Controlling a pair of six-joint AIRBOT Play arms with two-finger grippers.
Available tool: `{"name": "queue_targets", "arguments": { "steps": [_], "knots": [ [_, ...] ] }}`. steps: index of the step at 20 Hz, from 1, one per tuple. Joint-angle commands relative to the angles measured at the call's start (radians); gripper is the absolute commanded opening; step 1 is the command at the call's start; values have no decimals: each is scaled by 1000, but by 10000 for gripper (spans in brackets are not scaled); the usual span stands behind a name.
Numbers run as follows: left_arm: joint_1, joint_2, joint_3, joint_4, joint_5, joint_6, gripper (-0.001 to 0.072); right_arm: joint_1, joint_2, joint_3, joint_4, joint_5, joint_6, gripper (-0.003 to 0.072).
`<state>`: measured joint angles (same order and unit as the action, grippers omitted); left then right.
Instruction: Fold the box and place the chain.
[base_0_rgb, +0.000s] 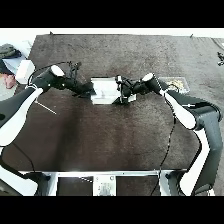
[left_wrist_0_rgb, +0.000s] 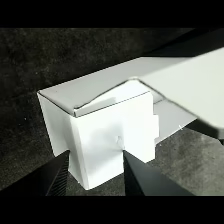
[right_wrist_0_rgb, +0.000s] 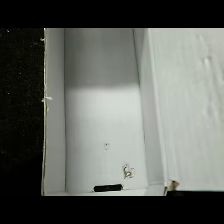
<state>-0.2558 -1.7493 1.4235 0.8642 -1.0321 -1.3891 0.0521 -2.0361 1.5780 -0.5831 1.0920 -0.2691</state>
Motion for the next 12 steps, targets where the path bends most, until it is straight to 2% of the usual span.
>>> {"name": "queue_targets", "arguments": {
  "steps": [1, 9, 12],
  "knots": [
    [-36, 1, 30, 126, 28, -121, 367, 1, 0, 1, 0, 0, 0, 374],
    [-84, -6, 39, 205, 73, -238, 362, 1, 0, 1, 0, 0, 0, 374],
    [-97, -45, 82, 240, 36, -282, 362, 1, 0, 1, 0, 0, 0, 375]
  ]
}}
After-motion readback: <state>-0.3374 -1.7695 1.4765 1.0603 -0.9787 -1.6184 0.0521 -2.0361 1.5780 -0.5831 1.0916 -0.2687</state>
